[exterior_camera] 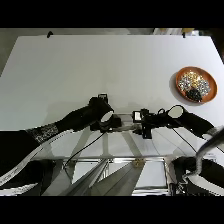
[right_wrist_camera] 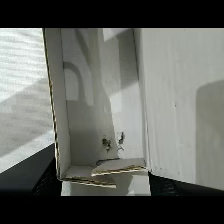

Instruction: Fold the box and place the chain.

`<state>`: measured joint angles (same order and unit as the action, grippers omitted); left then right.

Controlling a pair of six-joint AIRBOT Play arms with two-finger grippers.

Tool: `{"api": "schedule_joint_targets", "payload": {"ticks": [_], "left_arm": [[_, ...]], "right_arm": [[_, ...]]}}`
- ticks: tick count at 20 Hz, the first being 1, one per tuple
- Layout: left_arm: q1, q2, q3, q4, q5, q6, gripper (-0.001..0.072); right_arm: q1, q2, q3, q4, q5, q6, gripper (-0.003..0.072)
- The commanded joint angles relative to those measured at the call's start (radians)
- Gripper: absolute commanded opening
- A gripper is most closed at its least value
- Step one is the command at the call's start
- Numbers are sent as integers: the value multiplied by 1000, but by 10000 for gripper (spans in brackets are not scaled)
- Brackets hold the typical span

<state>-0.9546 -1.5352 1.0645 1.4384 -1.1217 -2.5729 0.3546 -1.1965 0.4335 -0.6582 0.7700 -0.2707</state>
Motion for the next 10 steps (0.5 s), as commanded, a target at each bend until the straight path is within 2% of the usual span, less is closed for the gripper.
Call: {"api": "schedule_joint_targets", "payload": {"ticks": [1,2,3,7,8,9,10], "left_arm": [[-1,-3,-1,-1,8,0,24],[-1,-3,-1,-1,11,0,108],[-1,-3,-1,-1,11,0,148],[-1,-3,-1,0,11,14,146],[-1,-3,-1,0,10,14,117],[-1,-3,-1,0,11,14,28],[-1,-3,-1,0,10,15,0]], "right_arm": [[0,1,1,0,0,0,405],[0,1,1,0,0,0,405],[0,1,1,0,0,0,405],[-1,1,1,0,0,0,405],[0,1,1,0,0,0,405],[0,1,1,0,0,0,405],[0,1,1,0,0,0,405]]}}
